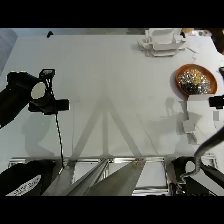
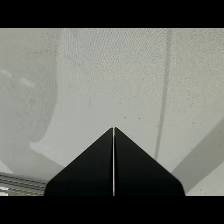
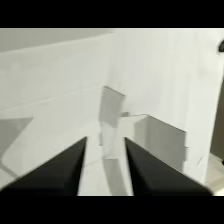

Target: Fold the box and place the chain.

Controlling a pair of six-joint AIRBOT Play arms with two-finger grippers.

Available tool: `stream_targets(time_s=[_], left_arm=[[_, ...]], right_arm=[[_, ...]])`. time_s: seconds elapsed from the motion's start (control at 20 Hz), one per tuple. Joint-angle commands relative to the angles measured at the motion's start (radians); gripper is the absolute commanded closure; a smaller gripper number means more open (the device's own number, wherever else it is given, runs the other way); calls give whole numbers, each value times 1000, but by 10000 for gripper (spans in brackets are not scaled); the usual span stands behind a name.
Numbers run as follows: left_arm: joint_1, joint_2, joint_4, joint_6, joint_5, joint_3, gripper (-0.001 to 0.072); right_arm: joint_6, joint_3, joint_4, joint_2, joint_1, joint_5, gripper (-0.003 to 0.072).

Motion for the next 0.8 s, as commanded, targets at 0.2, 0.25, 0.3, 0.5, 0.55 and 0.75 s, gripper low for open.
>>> stream_targets(time_s=[0.2,0.25,0.3,0.5,0.55,0.75], left_arm=[[1,1,0,0,0,0,697],[1,1,0,0,0,0,697],[1,1,0,0,0,0,697],[1,1,0,0,0,0,697],[1,1,0,0,0,0,697],[1,1,0,0,0,0,697]], right_arm=[[-266,10,-16,-63,-389,-102,226],[-270,10,5,-84,-410,-102,226],[-281,10,42,-107,-420,-99,226],[-331,10,115,-188,-402,-107,228],[-316,10,113,-209,-403,-109,229],[-301,10,113,-249,-396,-94,669]])
